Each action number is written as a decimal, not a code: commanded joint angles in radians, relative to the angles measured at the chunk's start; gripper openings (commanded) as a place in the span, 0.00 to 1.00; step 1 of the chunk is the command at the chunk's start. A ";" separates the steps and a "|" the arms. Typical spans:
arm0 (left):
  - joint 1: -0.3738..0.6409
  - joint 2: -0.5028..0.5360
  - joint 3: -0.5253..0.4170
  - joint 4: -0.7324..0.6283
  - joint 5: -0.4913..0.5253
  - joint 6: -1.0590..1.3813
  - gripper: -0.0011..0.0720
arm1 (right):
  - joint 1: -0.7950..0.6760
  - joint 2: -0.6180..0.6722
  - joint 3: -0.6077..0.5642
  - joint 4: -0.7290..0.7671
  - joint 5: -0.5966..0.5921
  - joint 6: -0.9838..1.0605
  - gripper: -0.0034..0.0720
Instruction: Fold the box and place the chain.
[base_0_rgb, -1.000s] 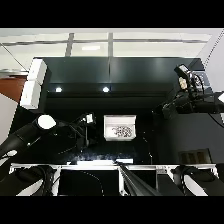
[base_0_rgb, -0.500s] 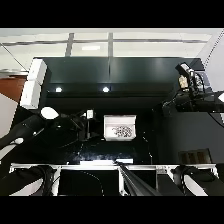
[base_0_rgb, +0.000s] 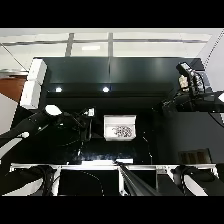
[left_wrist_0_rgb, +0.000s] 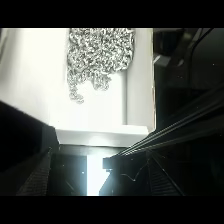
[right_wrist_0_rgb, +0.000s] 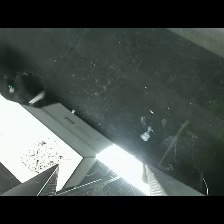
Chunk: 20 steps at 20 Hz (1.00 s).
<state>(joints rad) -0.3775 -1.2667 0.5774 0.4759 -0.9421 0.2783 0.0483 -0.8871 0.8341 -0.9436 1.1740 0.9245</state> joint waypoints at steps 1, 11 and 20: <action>-0.016 -0.003 -0.007 -0.049 0.014 0.007 0.96 | 0.000 0.000 0.000 0.000 0.000 0.000 0.83; -0.016 -0.013 -0.008 -0.040 0.026 0.012 0.98 | 0.000 0.000 0.000 0.000 -0.001 0.000 0.83; -0.018 -0.013 -0.008 -0.039 0.026 0.013 0.98 | 0.000 0.000 0.000 0.000 -0.005 0.000 0.83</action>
<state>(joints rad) -0.3939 -1.2785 0.5694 0.4366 -0.9161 0.2901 0.0483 -0.8871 0.8341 -0.9432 1.1706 0.9249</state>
